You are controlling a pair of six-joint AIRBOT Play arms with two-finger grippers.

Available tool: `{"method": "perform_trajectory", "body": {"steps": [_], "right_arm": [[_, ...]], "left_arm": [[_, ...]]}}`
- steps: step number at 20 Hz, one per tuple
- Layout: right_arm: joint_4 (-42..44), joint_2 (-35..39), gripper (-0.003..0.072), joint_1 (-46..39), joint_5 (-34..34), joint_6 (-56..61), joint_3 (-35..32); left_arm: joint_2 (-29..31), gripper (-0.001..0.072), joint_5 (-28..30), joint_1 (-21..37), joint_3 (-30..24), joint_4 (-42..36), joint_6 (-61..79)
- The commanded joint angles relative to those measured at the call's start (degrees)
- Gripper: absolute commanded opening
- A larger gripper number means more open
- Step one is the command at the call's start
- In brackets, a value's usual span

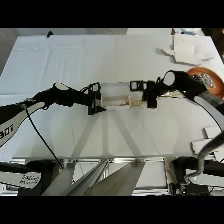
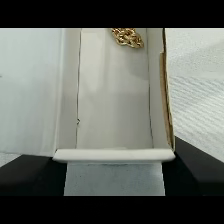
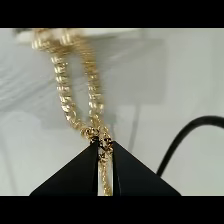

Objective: Fold the box and place the chain.

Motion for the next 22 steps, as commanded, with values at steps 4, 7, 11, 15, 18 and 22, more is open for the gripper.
{"method": "perform_trajectory", "body": {"steps": [4, 7, 11, 15, 18, 22], "right_arm": [[10.64, 10.45, 0.0014, 0.09, 0.94, 10.45, 0.13], [18.71, 13.51, 0.0014, 1.11, -0.68, 10.45, 0.13], [25.16, 14.40, 0.0014, 5.46, -4.79, 10.45, 0.13], [29.05, 14.38, 0.0012, 11.28, -14.53, 10.45, 0.13], [31.65, 13.77, 0.0012, 14.95, -22.12, 10.45, 0.13], [30.99, 11.37, 0.0012, 16.39, -22.05, 11.13, 0.11]], "left_arm": [[0.02, 0.0156, 0.00, 0.00, 0.02, -0.02, 0.02], [0.02, 0.0156, 0.00, 0.00, 0.02, -0.11, 0.02], [0.02, 0.0156, 0.02, 0.00, 0.02, -0.15, 0.00], [0.02, 0.0156, 0.00, 0.00, 0.02, -0.15, 0.00], [0.02, 0.0156, 0.00, 0.00, 0.02, -0.15, 0.00], [0.02, 0.0156, 0.00, 0.00, 0.02, -0.15, 0.02]]}}
